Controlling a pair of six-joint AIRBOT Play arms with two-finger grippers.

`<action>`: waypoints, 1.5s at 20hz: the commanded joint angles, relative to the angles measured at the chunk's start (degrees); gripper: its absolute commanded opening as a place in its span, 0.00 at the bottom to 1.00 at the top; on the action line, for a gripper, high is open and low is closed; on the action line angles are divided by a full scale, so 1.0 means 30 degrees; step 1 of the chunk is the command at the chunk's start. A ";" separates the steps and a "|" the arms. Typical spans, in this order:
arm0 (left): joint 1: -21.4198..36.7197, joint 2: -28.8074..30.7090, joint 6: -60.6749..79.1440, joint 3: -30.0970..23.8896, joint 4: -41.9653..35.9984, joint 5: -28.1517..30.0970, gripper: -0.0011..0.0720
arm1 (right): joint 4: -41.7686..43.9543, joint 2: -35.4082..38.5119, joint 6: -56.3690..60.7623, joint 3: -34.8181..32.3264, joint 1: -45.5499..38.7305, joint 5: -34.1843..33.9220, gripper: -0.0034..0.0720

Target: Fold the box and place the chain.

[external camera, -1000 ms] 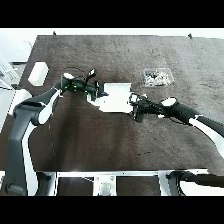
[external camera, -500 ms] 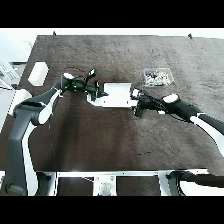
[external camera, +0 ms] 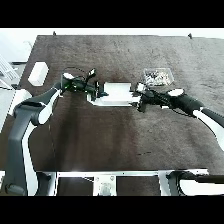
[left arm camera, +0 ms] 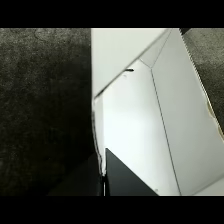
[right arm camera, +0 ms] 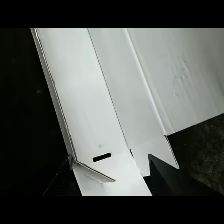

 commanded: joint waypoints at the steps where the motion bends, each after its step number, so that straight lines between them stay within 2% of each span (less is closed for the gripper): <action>1: 0.0007 0.0015 0.0007 0.0015 0.0000 0.0000 0.04 | 0.1661 -0.0423 -0.1865 0.0240 -0.0408 0.1341 0.81; 7: 0.0000 0.0015 0.0007 0.0015 0.0000 0.0000 0.05 | 0.2200 -0.1144 -0.2586 0.0685 -0.0787 0.1668 0.81; 13: 0.0007 0.0015 0.0007 0.0015 0.0000 0.0000 0.04 | 0.2382 -0.2222 -0.2827 0.2186 -0.1945 0.4248 0.81; 20: 0.0007 0.0015 0.0007 0.0015 0.0000 0.0000 0.05 | 0.2368 -0.3002 -0.2936 0.2594 -0.1953 0.4634 0.81; 30: 0.0007 0.0015 0.0007 0.0015 0.0007 0.0000 0.04 | 0.1705 -0.4903 -0.2637 0.4554 -0.2178 0.5552 0.81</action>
